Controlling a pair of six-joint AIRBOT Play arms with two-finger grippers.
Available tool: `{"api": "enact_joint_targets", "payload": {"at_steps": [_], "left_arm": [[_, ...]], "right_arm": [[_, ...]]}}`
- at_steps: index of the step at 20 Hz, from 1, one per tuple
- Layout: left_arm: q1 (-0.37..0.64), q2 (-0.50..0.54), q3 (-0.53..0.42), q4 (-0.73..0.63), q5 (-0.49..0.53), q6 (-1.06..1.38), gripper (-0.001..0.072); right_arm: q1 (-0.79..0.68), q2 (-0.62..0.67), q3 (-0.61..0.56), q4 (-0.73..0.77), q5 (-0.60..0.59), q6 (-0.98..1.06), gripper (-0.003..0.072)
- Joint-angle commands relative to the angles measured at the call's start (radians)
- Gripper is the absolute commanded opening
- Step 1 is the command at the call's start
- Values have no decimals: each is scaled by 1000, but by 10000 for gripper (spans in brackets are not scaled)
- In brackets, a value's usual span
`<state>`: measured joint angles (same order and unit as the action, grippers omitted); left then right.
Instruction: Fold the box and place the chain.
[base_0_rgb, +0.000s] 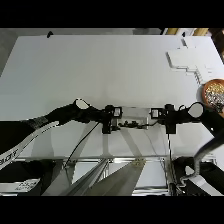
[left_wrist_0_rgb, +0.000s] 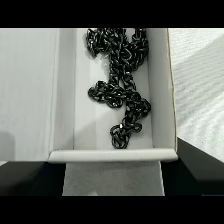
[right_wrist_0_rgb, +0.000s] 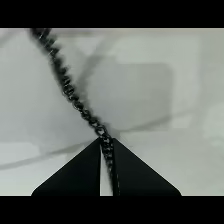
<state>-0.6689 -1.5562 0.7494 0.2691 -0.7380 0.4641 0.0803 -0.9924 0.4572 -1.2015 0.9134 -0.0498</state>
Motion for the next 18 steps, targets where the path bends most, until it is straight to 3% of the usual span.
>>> {"api": "enact_joint_targets", "payload": {"at_steps": [1,6,13,18], "left_arm": [[0,0,0,0,0,0,311],[0,0,0,0,0,0,311],[0,0,0,0,1,0,311],[0,0,0,0,0,0,311]], "right_arm": [[53,113,0,5,73,39,16],[133,254,0,143,81,163,16],[143,265,0,626,68,146,17],[153,238,0,708,-8,146,17]]}}
